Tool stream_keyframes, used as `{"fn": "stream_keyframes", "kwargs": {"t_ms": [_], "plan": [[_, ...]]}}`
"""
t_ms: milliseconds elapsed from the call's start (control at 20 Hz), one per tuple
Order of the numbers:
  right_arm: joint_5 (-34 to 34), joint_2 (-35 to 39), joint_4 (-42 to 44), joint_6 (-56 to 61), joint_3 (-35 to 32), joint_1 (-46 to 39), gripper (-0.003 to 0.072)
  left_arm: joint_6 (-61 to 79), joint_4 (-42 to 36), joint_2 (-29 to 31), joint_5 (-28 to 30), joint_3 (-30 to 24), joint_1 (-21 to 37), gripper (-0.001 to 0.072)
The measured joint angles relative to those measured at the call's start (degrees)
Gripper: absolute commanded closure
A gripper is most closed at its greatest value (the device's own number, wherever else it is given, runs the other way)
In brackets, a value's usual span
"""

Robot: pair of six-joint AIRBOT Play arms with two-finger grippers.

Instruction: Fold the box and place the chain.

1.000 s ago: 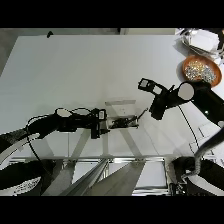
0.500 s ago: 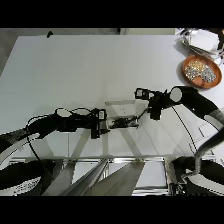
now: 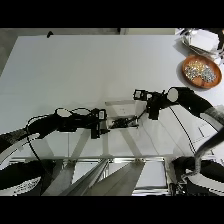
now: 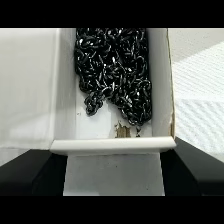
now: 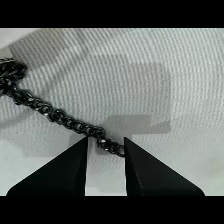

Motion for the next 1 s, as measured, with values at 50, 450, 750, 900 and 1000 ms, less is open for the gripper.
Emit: {"fn": "stream_keyframes", "kwargs": {"t_ms": [50, 450, 750, 900, 1000], "plan": [[-0.3, -0.2, 0.0, 0.0, 0.0, 0.0, 0.0492, 0.0, 0.0, 0.0, 0.0, 0.0, 0.0, 0.0571], [0.3, -1.4, 0.3, 0.0, 0.0, 0.0, 0.0674, 0.0, 0.0, 0.0, 0.0, 0.0, 0.0, 0.0571], [2.0, 4.2, -0.1, 1.4, 0.0, 0.0, 0.0674, 0.0, 0.0, 0.0, 0.0, 0.0, 0.0, 0.0571], [3.8, 9.6, 1.5, 2.4, 0.0, 0.0, 0.0675, 0.0, 0.0, 0.0, 0.0, 0.0, 0.0, 0.0571], [5.2, 13.5, 5.0, 3.1, 0.0, 0.0, 0.0675, 0.0, 0.0, 0.0, 0.0, 0.0, 0.0, 0.0571]]}}
